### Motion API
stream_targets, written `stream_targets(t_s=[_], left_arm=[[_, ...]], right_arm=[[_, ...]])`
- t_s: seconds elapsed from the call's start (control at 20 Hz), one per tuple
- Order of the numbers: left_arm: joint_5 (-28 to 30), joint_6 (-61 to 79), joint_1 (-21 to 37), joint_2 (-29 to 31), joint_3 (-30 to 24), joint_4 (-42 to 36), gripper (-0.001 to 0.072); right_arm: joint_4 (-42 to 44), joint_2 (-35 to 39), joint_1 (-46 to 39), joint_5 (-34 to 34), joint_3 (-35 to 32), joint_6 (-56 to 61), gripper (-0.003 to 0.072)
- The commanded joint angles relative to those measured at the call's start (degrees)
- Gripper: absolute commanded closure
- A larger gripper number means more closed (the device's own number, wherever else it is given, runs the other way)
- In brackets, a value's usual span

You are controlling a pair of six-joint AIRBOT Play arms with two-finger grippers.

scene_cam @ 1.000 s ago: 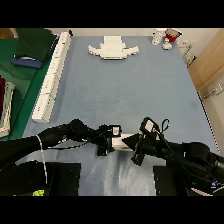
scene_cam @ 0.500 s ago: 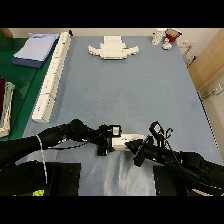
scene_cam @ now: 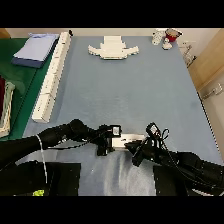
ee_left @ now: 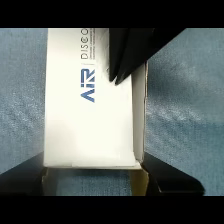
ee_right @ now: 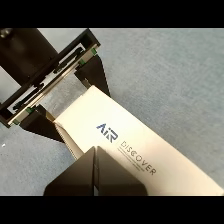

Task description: Fold the box.

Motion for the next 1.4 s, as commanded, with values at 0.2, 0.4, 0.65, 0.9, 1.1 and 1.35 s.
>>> stream_targets(t_s=[0.2,0.4,0.65,0.9,1.1,1.35], left_arm=[[-0.02,-0.02,0.00,-0.02,0.02,-0.02,0.0181],[-0.02,-0.02,0.00,-0.02,0.02,-0.02,0.0181],[-0.02,-0.02,0.00,-0.02,0.02,-0.02,0.0181],[-0.02,-0.02,0.00,-0.02,0.02,-0.02,0.0181],[-0.02,-0.02,0.00,-0.02,0.02,-0.02,0.0181],[0.00,-0.02,0.00,-0.02,0.02,-0.02,0.0181]], right_arm=[[-1.25,1.79,0.07,-1.27,1.44,0.02,0.0653],[-8.17,2.62,-0.42,-5.77,6.69,0.02,0.0653],[-19.52,1.01,-5.14,-22.14,15.39,0.04,0.0653],[-30.69,-7.52,-19.74,-42.73,29.57,0.00,0.0670],[-30.99,-21.79,-30.99,-52.15,41.88,-4.11,0.0672],[-28.00,-34.25,-37.51,-59.60,51.71,-4.98,0.0682]])
